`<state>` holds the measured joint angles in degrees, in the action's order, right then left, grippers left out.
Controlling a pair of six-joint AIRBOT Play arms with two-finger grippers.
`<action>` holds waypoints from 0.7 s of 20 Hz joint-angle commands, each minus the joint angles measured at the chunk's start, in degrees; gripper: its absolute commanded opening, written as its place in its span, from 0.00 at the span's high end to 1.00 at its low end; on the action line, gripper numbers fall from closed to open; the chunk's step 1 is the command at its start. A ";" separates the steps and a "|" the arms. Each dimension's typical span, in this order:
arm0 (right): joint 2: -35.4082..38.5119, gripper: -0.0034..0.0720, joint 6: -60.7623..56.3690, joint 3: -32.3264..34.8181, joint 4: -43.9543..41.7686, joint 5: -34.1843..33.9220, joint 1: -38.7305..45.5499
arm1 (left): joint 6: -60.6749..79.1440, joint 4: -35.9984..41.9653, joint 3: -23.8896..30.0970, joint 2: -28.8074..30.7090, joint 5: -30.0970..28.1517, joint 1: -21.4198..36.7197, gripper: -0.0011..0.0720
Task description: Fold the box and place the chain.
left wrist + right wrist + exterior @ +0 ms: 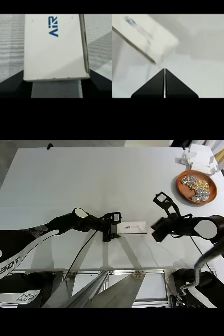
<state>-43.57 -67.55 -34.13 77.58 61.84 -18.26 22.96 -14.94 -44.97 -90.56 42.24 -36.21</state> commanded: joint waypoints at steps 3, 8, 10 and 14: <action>-3.37 0.93 -14.88 0.44 10.64 22.62 5.77 | 0.09 -0.07 -0.04 0.04 0.00 0.04 0.97; -7.21 0.93 -19.69 3.54 7.50 20.63 9.70 | 0.09 -0.04 -0.04 0.04 -0.02 0.04 0.97; -7.21 0.93 -19.69 3.52 7.28 19.15 9.70 | 0.09 -0.04 -0.04 0.04 -0.02 0.04 0.97; -7.21 0.93 -19.65 3.52 6.38 16.59 9.70 | 0.11 -0.04 -0.04 0.04 -0.02 0.04 0.97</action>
<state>-50.54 -86.46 -30.76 84.53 79.83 -8.80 23.09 -14.96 -44.97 -90.56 42.24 -36.21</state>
